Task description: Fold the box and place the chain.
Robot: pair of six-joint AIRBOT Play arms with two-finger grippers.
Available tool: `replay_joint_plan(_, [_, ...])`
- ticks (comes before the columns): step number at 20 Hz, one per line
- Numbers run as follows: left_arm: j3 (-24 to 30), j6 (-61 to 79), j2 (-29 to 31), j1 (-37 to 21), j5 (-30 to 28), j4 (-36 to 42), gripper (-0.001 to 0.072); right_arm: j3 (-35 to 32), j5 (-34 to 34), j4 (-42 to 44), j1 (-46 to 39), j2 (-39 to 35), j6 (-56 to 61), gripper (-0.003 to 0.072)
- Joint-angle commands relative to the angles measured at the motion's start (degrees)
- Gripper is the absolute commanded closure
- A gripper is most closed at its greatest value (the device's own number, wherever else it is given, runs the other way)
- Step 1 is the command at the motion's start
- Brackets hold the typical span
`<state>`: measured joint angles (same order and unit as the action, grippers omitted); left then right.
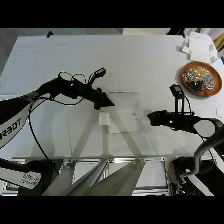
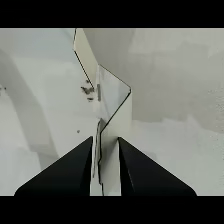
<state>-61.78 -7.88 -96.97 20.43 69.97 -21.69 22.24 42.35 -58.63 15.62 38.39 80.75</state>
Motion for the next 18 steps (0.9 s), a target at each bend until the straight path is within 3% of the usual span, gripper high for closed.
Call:
replay_joint_plan(1, [-0.02,1.33,2.75,1.38,0.13,-1.86,0.0708,3.13,1.51,0.42,0.02,-0.81,0.0,0.0483])
replay_joint_plan(5, [0.0,0.37,10.8,3.23,-0.13,-9.27,0.071,8.81,8.09,0.22,0.02,-4.63,0.0,0.0483])
replay_joint_plan(11, [0.63,-6.95,24.74,3.1,-0.26,-9.79,0.0711,11.32,17.79,-0.09,0.02,-17.44,0.07,0.0484])
replay_joint_plan(15, [4.9,-9.57,32.13,3.13,-0.28,-8.66,0.0711,11.3,24.98,-1.7,0.02,-24.76,0.48,0.0484])
replay_joint_plan(18, [10.88,-10.16,35.19,3.15,-0.74,-7.19,0.0711,11.3,26.8,-1.75,0.02,-26.12,0.46,0.0484])
